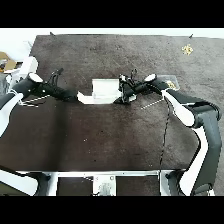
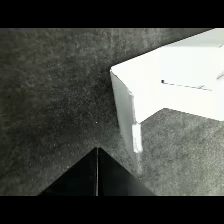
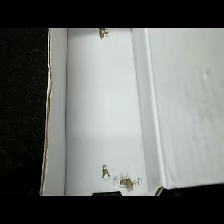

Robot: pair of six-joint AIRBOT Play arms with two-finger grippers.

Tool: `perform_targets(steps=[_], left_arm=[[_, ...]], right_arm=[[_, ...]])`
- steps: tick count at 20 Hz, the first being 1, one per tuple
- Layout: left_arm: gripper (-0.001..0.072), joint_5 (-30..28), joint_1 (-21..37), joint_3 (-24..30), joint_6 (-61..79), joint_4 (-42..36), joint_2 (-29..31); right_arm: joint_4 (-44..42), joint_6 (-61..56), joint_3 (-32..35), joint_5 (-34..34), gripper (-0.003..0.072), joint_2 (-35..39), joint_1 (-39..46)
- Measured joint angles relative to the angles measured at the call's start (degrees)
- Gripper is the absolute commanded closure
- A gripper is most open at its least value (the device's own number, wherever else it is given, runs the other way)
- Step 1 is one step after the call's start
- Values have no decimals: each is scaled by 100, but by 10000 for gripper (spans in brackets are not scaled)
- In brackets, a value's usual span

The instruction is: Fold the box and place the chain.

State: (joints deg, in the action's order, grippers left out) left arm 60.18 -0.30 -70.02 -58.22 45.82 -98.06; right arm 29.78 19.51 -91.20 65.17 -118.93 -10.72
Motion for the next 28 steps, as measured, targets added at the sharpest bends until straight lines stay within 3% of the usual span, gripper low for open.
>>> perform_targets(steps=[8,21,23,28], left_arm=[[700,-103,0,70,535,-962,-356],[693,280,-26,44,1043,-2107,-396],[395,334,-101,9,1104,-2162,-396],[407,402,-280,-212,1158,-2175,-389]], right_arm=[[0,0,0,0,249,0,0],[0,0,0,0,248,0,0],[0,0,0,0,248,0,0],[2,0,0,0,249,0,0]])
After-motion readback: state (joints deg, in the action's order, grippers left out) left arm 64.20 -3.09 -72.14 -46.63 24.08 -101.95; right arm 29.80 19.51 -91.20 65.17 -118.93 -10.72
